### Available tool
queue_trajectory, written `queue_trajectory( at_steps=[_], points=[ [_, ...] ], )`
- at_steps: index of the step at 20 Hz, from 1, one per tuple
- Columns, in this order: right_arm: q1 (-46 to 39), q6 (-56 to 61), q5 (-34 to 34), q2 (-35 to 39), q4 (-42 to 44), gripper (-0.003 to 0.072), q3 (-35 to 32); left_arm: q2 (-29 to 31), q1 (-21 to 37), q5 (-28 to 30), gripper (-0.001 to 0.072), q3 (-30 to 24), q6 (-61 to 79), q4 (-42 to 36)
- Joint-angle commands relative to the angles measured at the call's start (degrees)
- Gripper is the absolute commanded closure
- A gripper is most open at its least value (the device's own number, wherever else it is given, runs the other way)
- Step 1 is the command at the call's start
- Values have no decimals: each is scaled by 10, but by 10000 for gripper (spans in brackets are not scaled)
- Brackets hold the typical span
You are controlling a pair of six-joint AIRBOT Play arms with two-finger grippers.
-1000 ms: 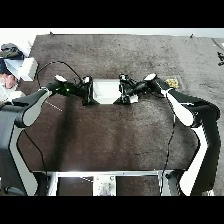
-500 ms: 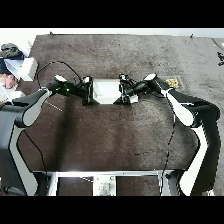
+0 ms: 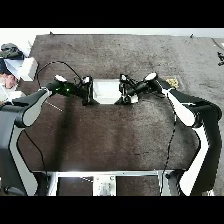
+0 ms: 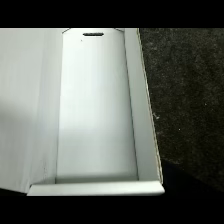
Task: Fold the box and place the chain.
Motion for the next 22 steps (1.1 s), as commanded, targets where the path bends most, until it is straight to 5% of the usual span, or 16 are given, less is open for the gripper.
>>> queue_trajectory(
  at_steps=[1,12,13,15,16,22],
  points=[
    [-11,2,5,5,-12,88,1,0,1,0,316,0,0,0],
    [-64,55,47,84,-53,92,1,0,1,0,317,0,0,0],
    [-63,64,55,93,-29,151,1,0,1,0,317,0,0,0],
    [-59,66,74,101,38,635,1,0,1,0,317,0,0,0],
    [-56,67,75,101,71,699,1,0,1,0,317,0,0,0],
    [-5,66,-46,92,100,698,0,0,1,0,316,0,0,0]
  ],
)
